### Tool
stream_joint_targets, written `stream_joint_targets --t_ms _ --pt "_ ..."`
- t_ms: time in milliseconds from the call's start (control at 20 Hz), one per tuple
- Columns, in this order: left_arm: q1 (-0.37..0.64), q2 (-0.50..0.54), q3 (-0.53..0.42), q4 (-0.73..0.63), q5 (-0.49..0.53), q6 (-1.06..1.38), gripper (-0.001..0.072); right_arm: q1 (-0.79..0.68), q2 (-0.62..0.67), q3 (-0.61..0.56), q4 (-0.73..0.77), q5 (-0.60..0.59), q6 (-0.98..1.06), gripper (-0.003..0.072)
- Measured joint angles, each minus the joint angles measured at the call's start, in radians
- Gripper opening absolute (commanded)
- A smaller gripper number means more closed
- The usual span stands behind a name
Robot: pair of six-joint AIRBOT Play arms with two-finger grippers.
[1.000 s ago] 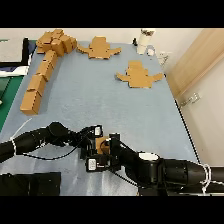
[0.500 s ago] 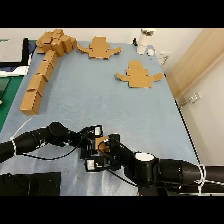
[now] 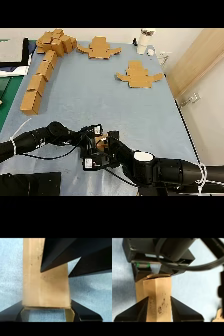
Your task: Fold the box.
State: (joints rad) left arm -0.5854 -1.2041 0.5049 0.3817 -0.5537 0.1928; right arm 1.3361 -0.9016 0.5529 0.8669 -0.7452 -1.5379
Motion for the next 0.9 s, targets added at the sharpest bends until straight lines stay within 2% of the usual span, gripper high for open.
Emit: stream_joint_targets --t_ms 100,150,200,500,600,900 --pt "0.0 0.0 0.0 0.0 -0.001 0.001 0.0526 0.0 0.002 0.009 -0.005 -0.007 0.0 0.0386" --pt "0.0 0.0 0.0 0.002 -0.012 0.003 0.0526 -0.001 0.003 0.013 -0.014 -0.011 -0.001 0.0315" --pt "-0.002 0.0 0.0 0.002 -0.015 0.002 0.0526 -0.002 0.005 0.014 -0.012 -0.017 0.0 0.0299" --pt "-0.002 0.0 0.0 0.001 -0.008 0.002 0.0526 -0.001 0.008 0.019 0.016 -0.026 0.0 0.0294" --pt "-0.002 0.0 0.0 0.0 -0.006 0.002 0.0526 -0.001 0.008 0.019 0.035 -0.026 0.0 0.0224" --pt "-0.002 0.0 0.0 0.0 -0.005 0.002 0.0526 -0.001 -0.008 0.014 0.087 -0.021 0.0 0.0224"
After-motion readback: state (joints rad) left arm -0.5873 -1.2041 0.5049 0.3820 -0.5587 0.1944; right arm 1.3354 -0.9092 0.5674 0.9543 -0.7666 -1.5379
